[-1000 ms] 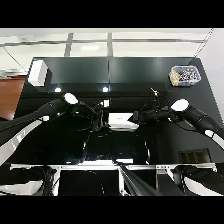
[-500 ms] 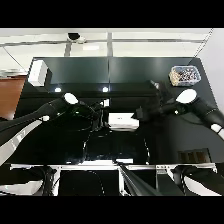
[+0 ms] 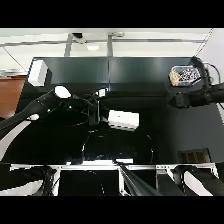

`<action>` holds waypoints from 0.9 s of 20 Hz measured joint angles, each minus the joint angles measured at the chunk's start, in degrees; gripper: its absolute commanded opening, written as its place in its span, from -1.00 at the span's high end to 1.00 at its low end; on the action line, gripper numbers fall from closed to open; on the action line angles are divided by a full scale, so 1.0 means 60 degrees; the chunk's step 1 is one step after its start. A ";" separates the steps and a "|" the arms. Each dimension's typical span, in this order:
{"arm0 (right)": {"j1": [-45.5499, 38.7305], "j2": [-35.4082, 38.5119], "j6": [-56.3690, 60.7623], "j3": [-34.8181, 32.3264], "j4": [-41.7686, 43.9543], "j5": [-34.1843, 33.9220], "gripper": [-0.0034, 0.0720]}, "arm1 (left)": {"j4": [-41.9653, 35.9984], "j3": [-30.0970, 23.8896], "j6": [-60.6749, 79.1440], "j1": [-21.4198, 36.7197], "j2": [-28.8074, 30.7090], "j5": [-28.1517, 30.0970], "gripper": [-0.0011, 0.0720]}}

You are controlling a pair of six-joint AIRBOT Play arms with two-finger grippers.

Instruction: Fold the box and place the chain.

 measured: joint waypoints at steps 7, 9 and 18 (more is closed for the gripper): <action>-0.0517 0.0211 0.0029 0.0066 -0.0127 -0.0004 0.88 | 0.0404 0.2262 -0.1577 -0.1111 -0.1071 -0.0215 -0.92; -0.0550 0.0226 0.0026 0.0066 -0.0138 -0.0018 0.88 | 0.0721 0.3085 -0.2189 -0.1257 -0.1749 -0.0703 -0.92; -0.0576 0.0237 -0.0124 0.0066 -0.0204 -0.0171 0.88 | 0.1122 0.4255 -0.3016 -0.1767 -0.3133 -0.1832 -0.91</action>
